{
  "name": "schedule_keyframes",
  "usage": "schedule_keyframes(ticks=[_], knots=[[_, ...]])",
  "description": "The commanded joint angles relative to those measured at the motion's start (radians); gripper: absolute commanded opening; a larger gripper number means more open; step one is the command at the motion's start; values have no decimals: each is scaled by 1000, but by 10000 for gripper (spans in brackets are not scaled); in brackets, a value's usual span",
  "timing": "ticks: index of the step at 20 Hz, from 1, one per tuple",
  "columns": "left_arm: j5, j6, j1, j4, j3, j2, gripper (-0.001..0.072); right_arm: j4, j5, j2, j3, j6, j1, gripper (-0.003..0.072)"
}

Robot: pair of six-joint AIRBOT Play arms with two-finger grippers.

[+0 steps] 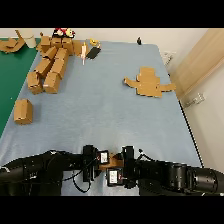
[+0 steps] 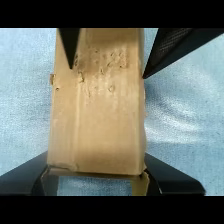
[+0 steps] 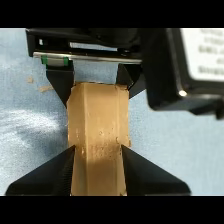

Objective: Fold the box.

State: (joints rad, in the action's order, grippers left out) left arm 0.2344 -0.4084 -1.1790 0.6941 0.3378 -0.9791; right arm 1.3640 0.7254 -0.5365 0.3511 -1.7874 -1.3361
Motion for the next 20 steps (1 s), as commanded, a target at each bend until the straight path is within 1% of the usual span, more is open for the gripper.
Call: schedule_keyframes(ticks=[1, 2, 7, 9, 15, 16, 19, 20], knots=[[1, 1, 0, 0, 0, 0, 484, -36, -6, 0, -2, 19, -6, 417], [1, 1, 0, 0, 0, 0, 484, -35, -6, 0, -2, 19, -6, 344], [1, 1, 0, 0, 0, 0, 484, -20, -7, 0, -1, 20, -18, 341], [1, 1, 0, 0, 0, 0, 484, -14, -7, 0, -1, 25, -19, 287], [1, 1, 0, 0, 0, 0, 484, -10, -10, 4, 8, 26, -19, 284], [1, 1, 0, 0, 0, 0, 485, -10, -9, 4, 13, 26, -19, 268], [1, 1, 0, 0, 0, 0, 484, -25, -5, 3, 15, 26, -19, 259], [1, 1, 0, 1, 0, 0, 484, -45, -5, 2, 15, 26, -19, 161]])
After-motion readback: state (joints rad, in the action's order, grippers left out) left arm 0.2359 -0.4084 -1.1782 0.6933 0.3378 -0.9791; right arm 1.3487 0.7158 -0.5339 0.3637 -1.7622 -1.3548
